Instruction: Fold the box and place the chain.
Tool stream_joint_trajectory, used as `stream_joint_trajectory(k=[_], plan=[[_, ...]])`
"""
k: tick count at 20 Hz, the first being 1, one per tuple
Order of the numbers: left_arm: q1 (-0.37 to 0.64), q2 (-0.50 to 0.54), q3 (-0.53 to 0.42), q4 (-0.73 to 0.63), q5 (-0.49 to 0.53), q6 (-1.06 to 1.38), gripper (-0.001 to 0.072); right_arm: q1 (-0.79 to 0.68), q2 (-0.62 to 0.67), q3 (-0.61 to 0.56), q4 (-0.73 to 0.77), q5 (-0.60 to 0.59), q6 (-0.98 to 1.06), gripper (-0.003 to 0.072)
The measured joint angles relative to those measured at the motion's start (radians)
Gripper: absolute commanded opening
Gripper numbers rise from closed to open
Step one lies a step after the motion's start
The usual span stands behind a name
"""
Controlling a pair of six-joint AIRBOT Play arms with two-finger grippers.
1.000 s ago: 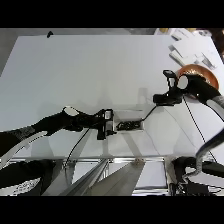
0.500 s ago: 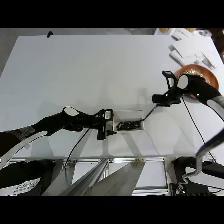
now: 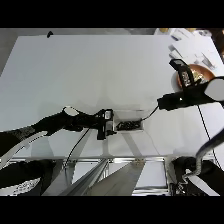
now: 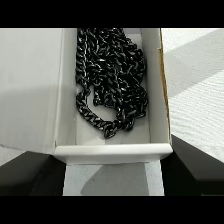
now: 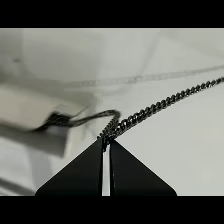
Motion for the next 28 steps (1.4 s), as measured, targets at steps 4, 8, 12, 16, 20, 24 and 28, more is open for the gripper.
stream_joint_trajectory(k=[4,8,12,16,20,24,28], plan=[[0.000,0.000,0.000,0.000,0.000,0.000,0.0070,0.120,0.132,0.000,0.126,0.019,0.022,0.0013],[0.000,0.000,0.000,0.000,0.000,0.000,0.0070,0.246,0.177,-0.015,0.189,-0.031,0.053,0.0014],[0.000,0.000,0.000,0.000,0.000,0.000,0.0070,0.343,0.169,-0.077,0.212,-0.159,0.077,0.0014],[0.000,0.000,0.000,0.000,0.000,0.000,0.0070,0.375,0.100,-0.138,0.178,-0.258,0.092,0.0093],[0.000,0.000,0.000,0.000,0.000,0.000,0.0070,0.380,0.015,-0.154,0.148,-0.331,0.080,0.0181],[0.000,0.000,0.000,0.000,0.000,0.000,0.0070,0.312,-0.006,-0.066,0.144,-0.314,0.005,0.0137],[0.000,0.000,0.000,0.000,0.000,0.000,0.0070,0.125,-0.016,0.039,0.096,-0.271,-0.025,0.0013]])
